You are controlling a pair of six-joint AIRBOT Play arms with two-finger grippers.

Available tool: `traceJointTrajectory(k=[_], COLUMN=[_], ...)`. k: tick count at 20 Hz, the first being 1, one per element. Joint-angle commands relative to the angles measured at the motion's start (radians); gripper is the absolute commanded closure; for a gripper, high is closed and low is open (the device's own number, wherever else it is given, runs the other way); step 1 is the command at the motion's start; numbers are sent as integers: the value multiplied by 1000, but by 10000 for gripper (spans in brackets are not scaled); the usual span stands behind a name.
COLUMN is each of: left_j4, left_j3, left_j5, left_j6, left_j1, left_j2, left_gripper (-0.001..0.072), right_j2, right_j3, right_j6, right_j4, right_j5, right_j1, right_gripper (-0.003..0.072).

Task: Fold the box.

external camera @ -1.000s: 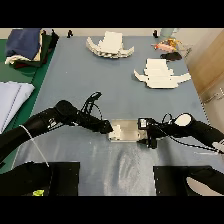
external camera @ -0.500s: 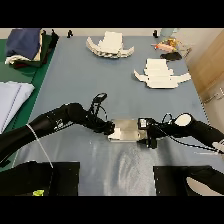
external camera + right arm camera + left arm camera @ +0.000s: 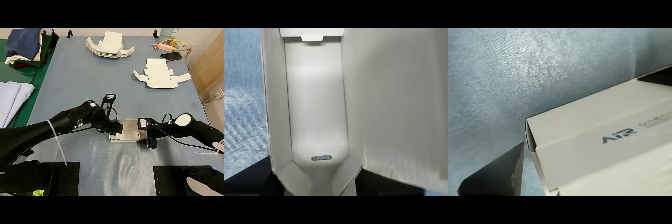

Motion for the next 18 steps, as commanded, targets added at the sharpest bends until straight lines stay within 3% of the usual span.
traceJointTrajectory(k=[1,6,15,17,18], left_j4=[177,229,245,245,253], left_j3=[79,161,206,212,214], left_j5=[-109,-228,-274,-272,-272], left_j6=[-197,-307,-422,-453,-465], left_j1=[-70,-115,-168,-167,-167], left_j2=[-68,-143,-222,-236,-238], left_gripper=[331,331,333,358,477], right_j2=[0,0,0,0,0], right_j3=[0,0,0,0,0], right_j6=[0,0,0,0,0], right_j4=[0,0,0,0,0], right_j5=[0,0,0,0,0], right_j1=[0,0,0,0,0], right_gripper=[165,165,165,165,165])
